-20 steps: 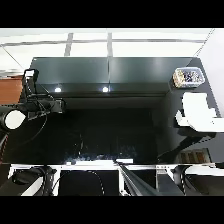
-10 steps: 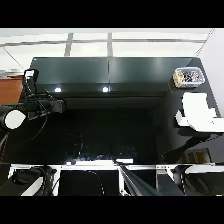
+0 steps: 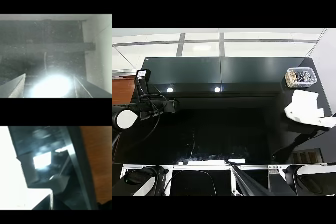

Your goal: Fold the box and place the chain.

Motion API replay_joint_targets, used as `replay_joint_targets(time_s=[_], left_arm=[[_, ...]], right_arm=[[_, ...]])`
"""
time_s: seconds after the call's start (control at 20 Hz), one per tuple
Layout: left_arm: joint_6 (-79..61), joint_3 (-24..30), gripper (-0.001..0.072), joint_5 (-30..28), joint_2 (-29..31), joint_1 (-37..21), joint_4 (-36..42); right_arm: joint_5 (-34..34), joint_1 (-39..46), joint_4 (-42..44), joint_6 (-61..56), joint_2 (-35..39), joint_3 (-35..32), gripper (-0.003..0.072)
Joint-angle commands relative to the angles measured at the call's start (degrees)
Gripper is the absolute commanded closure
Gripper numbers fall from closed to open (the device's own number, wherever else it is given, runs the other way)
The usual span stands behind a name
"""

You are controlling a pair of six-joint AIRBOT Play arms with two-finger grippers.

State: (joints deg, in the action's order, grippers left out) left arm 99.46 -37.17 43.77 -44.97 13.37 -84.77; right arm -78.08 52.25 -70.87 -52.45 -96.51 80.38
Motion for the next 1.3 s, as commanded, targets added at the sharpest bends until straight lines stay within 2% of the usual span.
replay_joint_targets(time_s=[0.0,0.15,0.25,0.3,0.4,0.55,0.7,0.8,0.9,1.0,1.1,1.25], left_arm=[[0.00,0.02,0.0000,-0.52,-0.04,0.00,-0.02],[0.00,0.02,-0.0001,-1.92,-0.04,0.00,-0.07],[-0.02,0.02,-0.0001,-3.17,-0.04,0.00,-0.07],[-0.02,0.04,-0.0001,-3.61,-0.04,0.00,-0.07],[-0.28,0.11,-0.0001,-4.68,-0.07,0.00,-0.22],[-0.42,0.17,-0.0001,-4.44,-0.42,0.02,-0.07],[-0.37,0.20,0.0002,-3.85,-2.29,0.31,3.15],[-2.71,-0.46,0.0023,-4.11,-5.14,-0.04,14.16],[-13.51,-3.13,0.0022,-2.40,-10.27,-0.04,26.16],[-20.46,-6.25,0.0022,2.21,-16.41,-0.68,37.42],[-25.64,-8.35,0.0022,7.65,-22.08,-1.44,48.17],[-29.62,-8.63,0.0020,6.43,-27.02,-1.70,49.94]], right_arm=[[-2.54,-2.71,8.24,0.61,2.89,-2.32,0.0672],[-0.94,-6.43,22.43,2.60,9.81,-12.48,0.0672],[2.38,-10.36,25.35,1.01,16.52,-21.07,0.0672],[5.25,-12.44,25.51,-2.51,20.31,-25.42,0.0672],[11.23,-17.57,29.18,-2.36,29.92,-35.76,0.0672],[20.52,-26.14,44.70,0.42,45.38,-51.67,0.0672],[30.67,-37.59,61.29,9.09,56.76,-63.47,0.0672],[37.73,-46.75,63.56,10.08,59.17,-65.90,0.0672],[45.11,-56.28,63.39,10.05,59.04,-65.92,0.0672],[51.98,-63.78,63.39,9.90,59.04,-65.92,0.0672],[53.79,-66.31,65.64,8.35,59.04,-65.85,0.0672],[53.68,-66.66,65.96,8.31,59.04,-65.85,0.0671]])
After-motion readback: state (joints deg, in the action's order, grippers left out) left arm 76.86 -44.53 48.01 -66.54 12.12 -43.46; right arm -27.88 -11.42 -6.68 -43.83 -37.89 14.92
